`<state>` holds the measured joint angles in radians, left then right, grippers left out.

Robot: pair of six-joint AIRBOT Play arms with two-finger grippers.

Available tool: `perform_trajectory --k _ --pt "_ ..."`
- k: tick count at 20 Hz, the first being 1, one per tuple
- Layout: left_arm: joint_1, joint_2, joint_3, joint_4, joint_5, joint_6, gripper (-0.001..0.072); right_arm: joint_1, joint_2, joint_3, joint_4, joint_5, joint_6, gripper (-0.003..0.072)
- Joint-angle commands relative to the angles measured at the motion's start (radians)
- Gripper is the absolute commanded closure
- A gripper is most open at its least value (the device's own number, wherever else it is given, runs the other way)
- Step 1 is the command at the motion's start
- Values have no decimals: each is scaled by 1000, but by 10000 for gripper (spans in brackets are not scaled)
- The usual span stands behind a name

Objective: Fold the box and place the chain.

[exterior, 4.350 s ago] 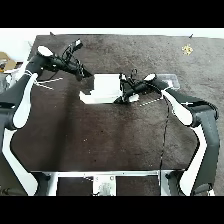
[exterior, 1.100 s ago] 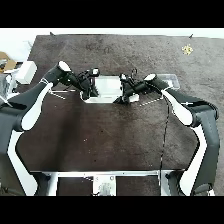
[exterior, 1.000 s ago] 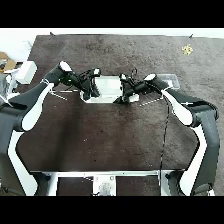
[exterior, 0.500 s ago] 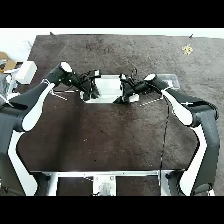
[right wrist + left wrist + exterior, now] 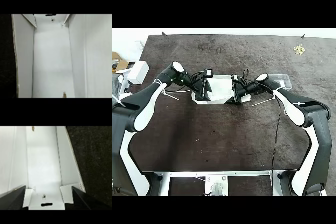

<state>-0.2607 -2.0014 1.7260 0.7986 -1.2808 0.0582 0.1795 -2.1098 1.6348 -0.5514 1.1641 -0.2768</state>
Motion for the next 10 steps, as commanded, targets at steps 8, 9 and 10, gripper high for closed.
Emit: perform_trajectory --k 8,9,10 --pt "3 4 12 85 -53 -179 500 0 -1 0 1 -4 1 261" --pt "12 4 15 92 -95 -204 595 0 -1 0 1 -4 1 260" --pt "26 4 22 91 -135 -224 664 0 -1 0 1 -4 1 261"
